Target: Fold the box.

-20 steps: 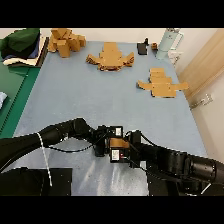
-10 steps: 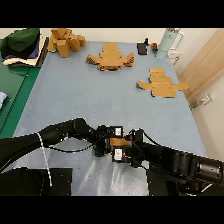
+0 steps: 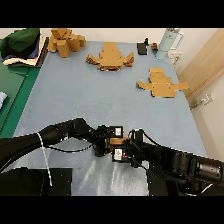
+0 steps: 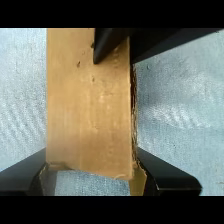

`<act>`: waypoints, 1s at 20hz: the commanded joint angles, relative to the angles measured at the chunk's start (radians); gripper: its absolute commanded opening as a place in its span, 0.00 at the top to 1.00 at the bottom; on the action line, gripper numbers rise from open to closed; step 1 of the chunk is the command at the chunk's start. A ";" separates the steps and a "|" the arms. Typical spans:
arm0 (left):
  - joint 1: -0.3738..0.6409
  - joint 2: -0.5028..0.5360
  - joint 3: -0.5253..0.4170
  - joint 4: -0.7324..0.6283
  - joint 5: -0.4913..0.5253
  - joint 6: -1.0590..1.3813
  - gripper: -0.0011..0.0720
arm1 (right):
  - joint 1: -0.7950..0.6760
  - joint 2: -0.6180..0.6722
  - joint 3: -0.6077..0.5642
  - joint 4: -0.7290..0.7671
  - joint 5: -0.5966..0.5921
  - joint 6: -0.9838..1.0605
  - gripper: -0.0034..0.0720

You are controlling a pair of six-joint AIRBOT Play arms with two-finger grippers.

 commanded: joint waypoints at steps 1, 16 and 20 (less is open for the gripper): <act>0.001 0.001 0.001 0.000 0.000 0.000 0.26 | 0.000 -0.007 0.000 0.026 0.008 0.005 0.79; 0.001 0.001 0.001 0.000 0.000 0.000 0.26 | 0.000 -0.029 -0.001 0.138 -0.004 0.003 0.79; 0.001 0.001 0.001 0.000 0.000 0.000 0.26 | 0.000 -0.057 -0.001 0.137 -0.005 0.002 0.79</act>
